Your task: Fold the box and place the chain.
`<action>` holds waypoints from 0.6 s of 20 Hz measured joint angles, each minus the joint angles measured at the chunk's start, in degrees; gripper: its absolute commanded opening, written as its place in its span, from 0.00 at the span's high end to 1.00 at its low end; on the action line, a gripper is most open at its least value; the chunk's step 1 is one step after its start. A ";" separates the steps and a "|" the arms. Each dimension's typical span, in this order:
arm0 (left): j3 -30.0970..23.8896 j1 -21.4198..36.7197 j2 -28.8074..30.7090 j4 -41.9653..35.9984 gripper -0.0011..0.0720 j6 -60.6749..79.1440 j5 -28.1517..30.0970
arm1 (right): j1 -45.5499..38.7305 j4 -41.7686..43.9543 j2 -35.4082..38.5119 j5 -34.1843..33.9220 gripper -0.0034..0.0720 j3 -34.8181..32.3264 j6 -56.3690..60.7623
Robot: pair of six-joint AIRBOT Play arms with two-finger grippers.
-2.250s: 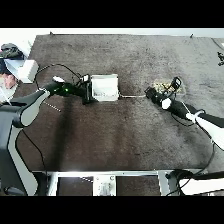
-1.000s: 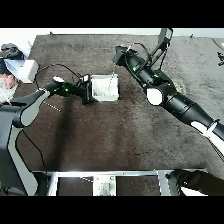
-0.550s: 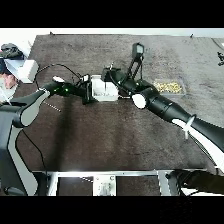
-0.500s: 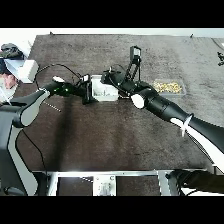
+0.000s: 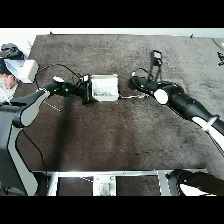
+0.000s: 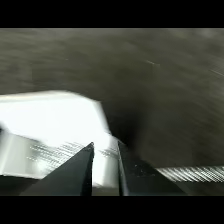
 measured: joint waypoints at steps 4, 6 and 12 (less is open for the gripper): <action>0.00 0.00 0.00 0.00 0.35 0.02 0.00 | -5.25 2.23 0.57 2.05 0.69 -5.55 0.72; 0.00 0.00 0.00 0.00 0.35 0.00 0.00 | -6.29 4.48 -1.57 2.99 0.54 -5.79 -0.79; -0.02 0.00 0.00 0.00 0.35 0.02 0.00 | -8.94 7.23 -10.73 14.32 0.52 4.37 -15.58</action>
